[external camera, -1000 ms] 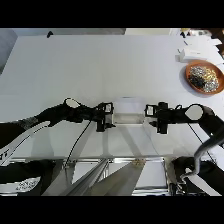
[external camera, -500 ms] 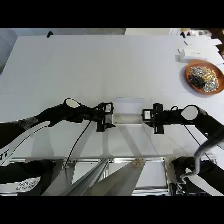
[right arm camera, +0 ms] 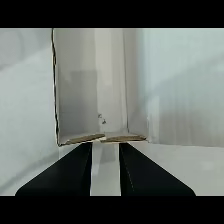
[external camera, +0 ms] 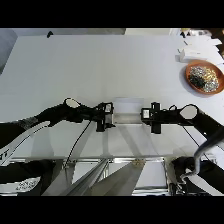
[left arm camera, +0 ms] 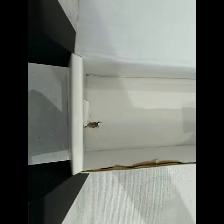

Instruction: Fold the box and place the chain.

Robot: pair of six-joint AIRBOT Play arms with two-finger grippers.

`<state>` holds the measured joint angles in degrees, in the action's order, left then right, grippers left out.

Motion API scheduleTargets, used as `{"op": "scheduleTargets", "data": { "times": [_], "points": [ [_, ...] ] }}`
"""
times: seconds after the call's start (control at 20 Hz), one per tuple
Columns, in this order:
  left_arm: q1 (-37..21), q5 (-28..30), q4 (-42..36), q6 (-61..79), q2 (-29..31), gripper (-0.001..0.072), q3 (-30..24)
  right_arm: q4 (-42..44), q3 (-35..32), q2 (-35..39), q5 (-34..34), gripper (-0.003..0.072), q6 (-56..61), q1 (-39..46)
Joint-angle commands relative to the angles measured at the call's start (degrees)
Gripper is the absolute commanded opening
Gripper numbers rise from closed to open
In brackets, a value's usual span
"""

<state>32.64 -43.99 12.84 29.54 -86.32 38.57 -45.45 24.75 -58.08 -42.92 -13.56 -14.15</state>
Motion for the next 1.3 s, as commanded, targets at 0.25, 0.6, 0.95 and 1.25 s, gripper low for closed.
{"op": "scheduleTargets", "data": {
  "times": [0.25, 0.6, 0.95, 1.25],
  "points": [
    [-0.04, 0.02, 0.0, 0.02, 0.04, 0.0254, 0.02, 7.45, -0.02, -2.05, -0.81, 0.0213, -4.37, -0.07],
    [-0.04, 0.02, 0.0, 0.02, 0.02, 0.0254, 0.02, 9.92, -0.02, -4.22, -0.83, 0.0433, -6.23, -0.07],
    [-0.04, 0.02, 0.0, 0.02, 0.04, 0.0254, 0.02, 5.33, -0.02, -1.42, -1.03, 0.0224, 5.88, 0.0],
    [-0.04, 0.02, 0.0, 0.02, 0.04, 0.0254, 0.02, -10.86, 0.02, 8.81, -0.42, 0.0023, 30.67, 0.39]
  ]
}}
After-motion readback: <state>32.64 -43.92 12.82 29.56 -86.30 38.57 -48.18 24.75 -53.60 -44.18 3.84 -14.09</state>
